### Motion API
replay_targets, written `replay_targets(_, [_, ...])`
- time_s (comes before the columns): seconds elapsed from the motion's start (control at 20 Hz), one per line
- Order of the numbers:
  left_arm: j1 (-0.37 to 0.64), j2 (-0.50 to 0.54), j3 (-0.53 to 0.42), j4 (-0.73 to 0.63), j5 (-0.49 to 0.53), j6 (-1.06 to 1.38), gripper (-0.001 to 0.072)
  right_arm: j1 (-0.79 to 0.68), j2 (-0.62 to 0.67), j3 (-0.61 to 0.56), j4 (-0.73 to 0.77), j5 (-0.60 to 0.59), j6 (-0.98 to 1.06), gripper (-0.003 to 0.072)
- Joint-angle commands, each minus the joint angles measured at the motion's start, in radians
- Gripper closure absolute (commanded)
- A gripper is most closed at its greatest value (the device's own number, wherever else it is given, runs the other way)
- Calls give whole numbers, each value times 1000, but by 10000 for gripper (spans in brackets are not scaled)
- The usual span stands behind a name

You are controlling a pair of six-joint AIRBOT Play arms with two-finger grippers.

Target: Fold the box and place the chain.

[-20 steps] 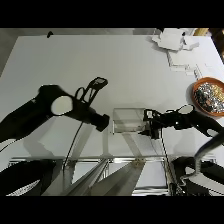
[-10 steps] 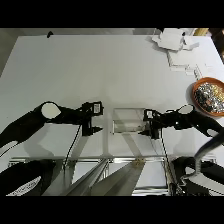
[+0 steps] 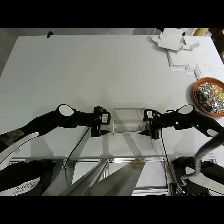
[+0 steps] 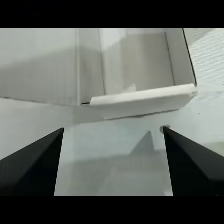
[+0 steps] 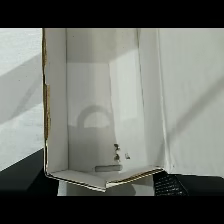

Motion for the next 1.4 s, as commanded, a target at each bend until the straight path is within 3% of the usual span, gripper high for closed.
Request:
replay_targets(0.0, [-9, -28, -1, -58, -11, 53, 11, 0, 0, 0, 0, 1, 0, 221])
replay_targets(0.35, [-13, -38, -1, -78, -64, 48, 11, 0, 0, 0, 0, 1, 0, 221])
replay_targets(0.7, [-67, -77, -1, -206, -21, 72, 13, 0, 0, 0, 0, 1, 0, 220])
replay_targets(1.35, [-48, -70, -1, -183, -70, 42, 11, 0, 0, 0, 0, 1, 0, 220])
